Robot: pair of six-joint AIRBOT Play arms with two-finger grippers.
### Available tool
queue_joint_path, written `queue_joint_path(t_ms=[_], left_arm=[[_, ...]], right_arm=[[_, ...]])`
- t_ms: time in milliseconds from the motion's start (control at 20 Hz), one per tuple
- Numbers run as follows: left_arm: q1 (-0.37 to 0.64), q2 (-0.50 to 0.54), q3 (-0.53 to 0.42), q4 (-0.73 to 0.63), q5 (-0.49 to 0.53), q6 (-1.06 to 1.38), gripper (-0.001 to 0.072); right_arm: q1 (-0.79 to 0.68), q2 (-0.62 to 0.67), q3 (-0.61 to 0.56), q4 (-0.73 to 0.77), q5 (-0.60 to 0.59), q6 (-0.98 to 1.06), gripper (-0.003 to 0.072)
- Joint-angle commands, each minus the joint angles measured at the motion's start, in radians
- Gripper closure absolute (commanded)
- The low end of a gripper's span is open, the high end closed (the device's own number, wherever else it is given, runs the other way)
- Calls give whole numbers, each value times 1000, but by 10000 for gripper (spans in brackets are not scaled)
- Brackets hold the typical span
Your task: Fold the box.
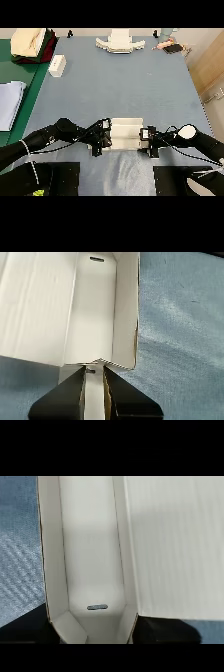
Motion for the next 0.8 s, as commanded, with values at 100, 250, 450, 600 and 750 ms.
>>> queue_joint_path(t_ms=[100, 250, 450, 600, 750], left_arm=[[-67, -26, 2, -88, 29, 73, 530], [-73, -27, 1, -88, 30, 71, 86], [-73, -26, 1, -88, 37, 51, 39], [-73, -13, 2, -3, 42, -68, 368], [-69, 76, 18, 284, 13, -493, 694]], right_arm=[[1, 1, 0, 1, 0, 0, 190], [1, 1, 0, 1, 0, 0, 189], [1, 0, 0, 1, 0, 0, 189], [1, 1, 0, 1, 0, 0, 189], [1, 0, 0, 1, 0, 0, 190]])
